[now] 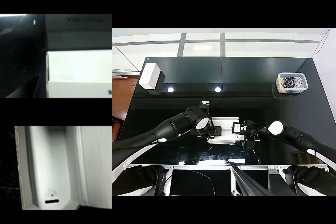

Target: Fold the box and place the chain.

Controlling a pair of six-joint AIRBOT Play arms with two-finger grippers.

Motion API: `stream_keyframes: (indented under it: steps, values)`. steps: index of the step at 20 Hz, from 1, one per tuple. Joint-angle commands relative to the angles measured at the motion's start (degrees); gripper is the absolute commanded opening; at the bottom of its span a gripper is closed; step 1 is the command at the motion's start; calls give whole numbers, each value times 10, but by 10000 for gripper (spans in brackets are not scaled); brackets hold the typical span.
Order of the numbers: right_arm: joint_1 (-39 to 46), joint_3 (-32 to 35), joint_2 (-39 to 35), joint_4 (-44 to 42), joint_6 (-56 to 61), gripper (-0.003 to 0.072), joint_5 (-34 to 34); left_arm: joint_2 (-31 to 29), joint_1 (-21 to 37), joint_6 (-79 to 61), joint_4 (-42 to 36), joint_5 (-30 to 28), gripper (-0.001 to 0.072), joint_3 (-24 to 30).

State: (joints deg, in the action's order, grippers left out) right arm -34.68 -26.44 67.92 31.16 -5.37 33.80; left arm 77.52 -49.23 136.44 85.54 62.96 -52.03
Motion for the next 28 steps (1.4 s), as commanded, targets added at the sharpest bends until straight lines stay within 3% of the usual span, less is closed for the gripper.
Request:
stream_keyframes:
  steps: [1, 10, 12, 13, 14, 15, 20, 21, 22, 23, 28]
  values:
    - [0, 0, 0, 0, 0, 246, 0, 9, -1, 23, 7, -10, 281, -1]
    - [0, 0, 0, 0, 0, 246, 0, 18, -3, 22, -14, -14, 272, -3]
    - [0, 0, 0, 0, 0, 246, 0, 19, -3, 22, -14, -15, 133, -3]
    - [0, 0, 0, 0, 0, 246, 0, 19, -3, 22, -14, -18, 114, -3]
    - [0, 0, 0, 0, 0, 246, 0, 20, -3, 22, -13, -19, 37, -3]
    - [0, 0, 0, 0, 0, 246, 0, 21, -3, 22, -12, -19, 25, -3]
    - [0, 0, 0, 0, 0, 246, 0, 21, -3, 22, -10, -8, 26, -3]
    - [0, 0, 0, 0, 0, 246, 0, 21, -3, 22, -10, -8, 73, -3]
    - [0, 0, 0, 0, 0, 246, 0, 21, -3, 22, -10, -6, 216, -5]
    - [0, 0, 0, 0, 0, 246, 0, 21, -3, 20, -10, -2, 239, -9]
    - [0, 0, 0, 0, 0, 246, 0, 22, -3, 16, -3, 12, 237, -16]
